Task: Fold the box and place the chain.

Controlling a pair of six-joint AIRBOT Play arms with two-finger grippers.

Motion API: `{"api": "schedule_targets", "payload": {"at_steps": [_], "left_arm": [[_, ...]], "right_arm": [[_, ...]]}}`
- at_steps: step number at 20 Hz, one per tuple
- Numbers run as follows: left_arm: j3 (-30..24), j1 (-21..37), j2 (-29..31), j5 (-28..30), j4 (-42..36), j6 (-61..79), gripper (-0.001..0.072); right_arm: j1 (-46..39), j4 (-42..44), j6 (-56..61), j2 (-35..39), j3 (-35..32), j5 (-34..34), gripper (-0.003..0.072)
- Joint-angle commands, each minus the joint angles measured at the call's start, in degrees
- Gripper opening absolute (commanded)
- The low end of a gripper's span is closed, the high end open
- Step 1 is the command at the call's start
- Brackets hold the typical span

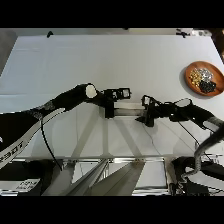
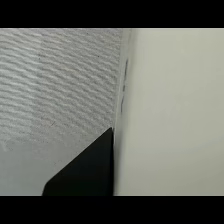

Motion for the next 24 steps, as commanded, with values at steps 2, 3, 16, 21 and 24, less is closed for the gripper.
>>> {"api": "schedule_targets", "payload": {"at_steps": [2, 3, 16, 21, 24], "left_arm": [[0.0, 0.0, 0.0, -0.1, 0.0, 0.0, 0.0014], [0.0, 0.0, 0.0, -0.1, 0.0, 0.0, 0.0014], [0.0, 0.0, 0.0, -0.1, 0.0, 0.0, 0.0014], [0.0, 0.0, 0.0, -0.1, 0.0, 0.0, 0.0014], [0.0, 0.0, 0.0, -0.1, 0.0, 0.0, 0.0014]], "right_arm": [[-0.2, 0.2, -1.6, 0.0, 0.0, -2.4, 0.0336], [-0.2, 0.2, -2.0, 0.0, 0.0, -2.3, 0.0338], [-0.2, 0.6, -5.1, 0.0, 0.0, -2.7, 0.034], [-0.2, 0.6, -4.7, 0.0, 0.0, -1.1, 0.0483], [-0.2, 0.6, -4.4, 0.0, 0.0, -0.3, 0.0484]]}}
